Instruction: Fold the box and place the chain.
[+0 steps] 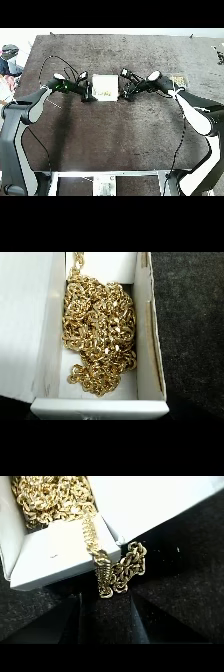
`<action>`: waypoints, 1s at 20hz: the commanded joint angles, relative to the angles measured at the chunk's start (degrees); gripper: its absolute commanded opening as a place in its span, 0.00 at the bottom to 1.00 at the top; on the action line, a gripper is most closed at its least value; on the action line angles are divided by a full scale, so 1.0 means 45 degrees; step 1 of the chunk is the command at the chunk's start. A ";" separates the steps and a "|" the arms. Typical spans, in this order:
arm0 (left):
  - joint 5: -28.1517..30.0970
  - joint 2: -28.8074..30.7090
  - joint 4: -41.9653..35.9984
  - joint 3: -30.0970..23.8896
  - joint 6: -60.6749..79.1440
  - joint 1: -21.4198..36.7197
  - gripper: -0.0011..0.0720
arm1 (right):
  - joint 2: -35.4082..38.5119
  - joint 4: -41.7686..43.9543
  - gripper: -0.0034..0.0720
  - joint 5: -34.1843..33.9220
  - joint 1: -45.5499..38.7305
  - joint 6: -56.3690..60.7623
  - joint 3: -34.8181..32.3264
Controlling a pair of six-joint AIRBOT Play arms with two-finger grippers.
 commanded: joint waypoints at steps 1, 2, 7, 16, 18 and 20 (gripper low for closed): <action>0.0005 0.0010 0.0000 -0.0005 0.0000 0.0000 0.73 | -0.0180 0.0389 0.52 -0.0073 0.0034 -0.0874 0.0010; 0.0005 0.0010 0.0000 -0.0005 0.0000 0.0000 0.73 | -0.0189 0.0515 0.52 -0.0243 0.0034 -0.0884 0.0010; 0.0005 0.0010 0.0000 -0.0005 0.0000 0.0000 0.73 | -0.0461 0.1083 0.42 -0.0408 0.0068 -0.1690 0.0010; 0.0005 0.0010 0.0000 -0.0005 0.0000 0.0000 0.73 | 0.0602 0.0019 0.08 0.0248 0.0058 -0.0427 0.0010; 0.0005 0.0010 0.0000 -0.0005 0.0000 0.0000 0.73 | 0.1443 0.0000 0.06 0.0767 0.0092 -0.0141 0.0010; 0.0005 0.0010 0.0000 -0.0005 0.0000 0.0000 0.72 | 0.2395 0.0049 0.05 0.0782 0.0131 0.0316 0.0010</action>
